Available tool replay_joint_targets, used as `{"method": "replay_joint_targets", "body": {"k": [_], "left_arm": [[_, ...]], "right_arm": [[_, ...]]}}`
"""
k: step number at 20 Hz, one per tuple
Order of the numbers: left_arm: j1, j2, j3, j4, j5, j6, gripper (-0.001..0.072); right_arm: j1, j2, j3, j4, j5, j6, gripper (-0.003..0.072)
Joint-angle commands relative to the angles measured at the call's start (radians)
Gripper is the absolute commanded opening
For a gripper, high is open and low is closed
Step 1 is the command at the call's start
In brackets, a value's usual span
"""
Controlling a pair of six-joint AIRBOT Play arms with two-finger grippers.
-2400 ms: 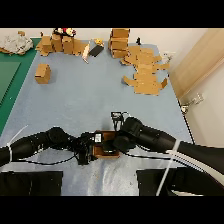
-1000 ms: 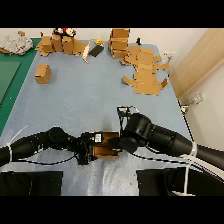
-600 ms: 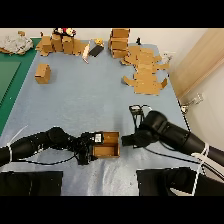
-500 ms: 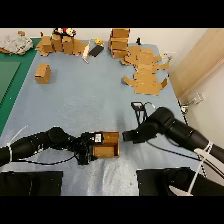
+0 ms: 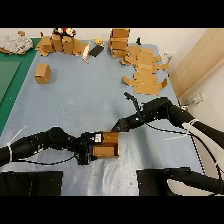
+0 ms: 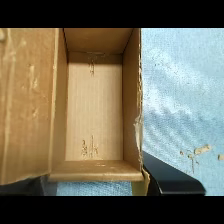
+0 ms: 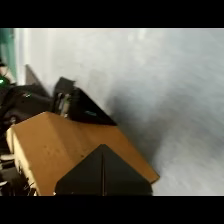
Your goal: Fold the box.
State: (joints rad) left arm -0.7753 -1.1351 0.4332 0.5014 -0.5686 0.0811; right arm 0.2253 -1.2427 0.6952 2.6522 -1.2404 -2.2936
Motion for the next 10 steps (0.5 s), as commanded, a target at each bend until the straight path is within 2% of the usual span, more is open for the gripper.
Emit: {"method": "replay_joint_targets", "body": {"k": [1,3,6,10], "left_arm": [[0.000,0.000,0.000,0.000,0.000,0.000,0.0522],[0.000,0.000,0.000,0.000,0.000,0.000,0.0522],[0.000,0.000,0.000,0.000,0.000,0.000,0.0522],[0.000,0.000,0.000,0.000,0.000,0.000,0.0522]], "right_arm": [[0.039,-0.011,-0.035,0.124,-0.078,-0.170,0.0001],[0.082,0.043,-0.095,0.121,-0.051,-0.187,0.0001],[0.145,0.207,-0.207,0.090,0.121,-0.225,0.0002],[0.249,0.418,-0.285,-0.080,0.264,-0.143,0.0004]]}}
